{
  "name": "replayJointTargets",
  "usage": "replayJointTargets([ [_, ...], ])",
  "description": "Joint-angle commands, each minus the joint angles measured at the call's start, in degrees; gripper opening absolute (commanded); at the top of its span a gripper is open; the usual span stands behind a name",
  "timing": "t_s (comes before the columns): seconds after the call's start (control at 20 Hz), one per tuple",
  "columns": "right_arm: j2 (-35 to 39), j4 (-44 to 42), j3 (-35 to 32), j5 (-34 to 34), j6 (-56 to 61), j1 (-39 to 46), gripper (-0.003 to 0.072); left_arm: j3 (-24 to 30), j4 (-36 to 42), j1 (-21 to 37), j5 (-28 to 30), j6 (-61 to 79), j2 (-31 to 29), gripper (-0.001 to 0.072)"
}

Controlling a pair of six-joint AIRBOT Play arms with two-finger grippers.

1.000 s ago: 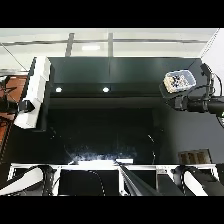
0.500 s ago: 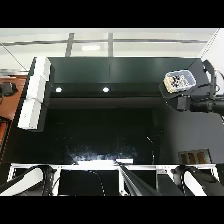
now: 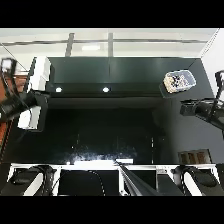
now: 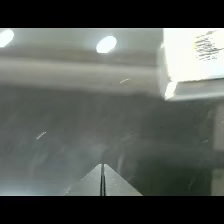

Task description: Fold the box and place the chain.

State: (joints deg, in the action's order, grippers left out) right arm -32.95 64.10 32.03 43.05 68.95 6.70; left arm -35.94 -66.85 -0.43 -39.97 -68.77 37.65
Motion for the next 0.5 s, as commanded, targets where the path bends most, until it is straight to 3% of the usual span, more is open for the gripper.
replayJointTargets([
  [0.0, 1.18, 2.01, -6.29, -12.46, 0.90, -0.39, 0.0013, 10.45, -2.78, -5.88, 9.07, -1.18, -8.48, 0.0030],
  [0.45, 1.18, 2.01, -6.29, -10.93, 0.92, -0.39, 0.0013, 10.75, -2.78, -5.90, 8.68, -1.07, -8.55, 0.0031],
])
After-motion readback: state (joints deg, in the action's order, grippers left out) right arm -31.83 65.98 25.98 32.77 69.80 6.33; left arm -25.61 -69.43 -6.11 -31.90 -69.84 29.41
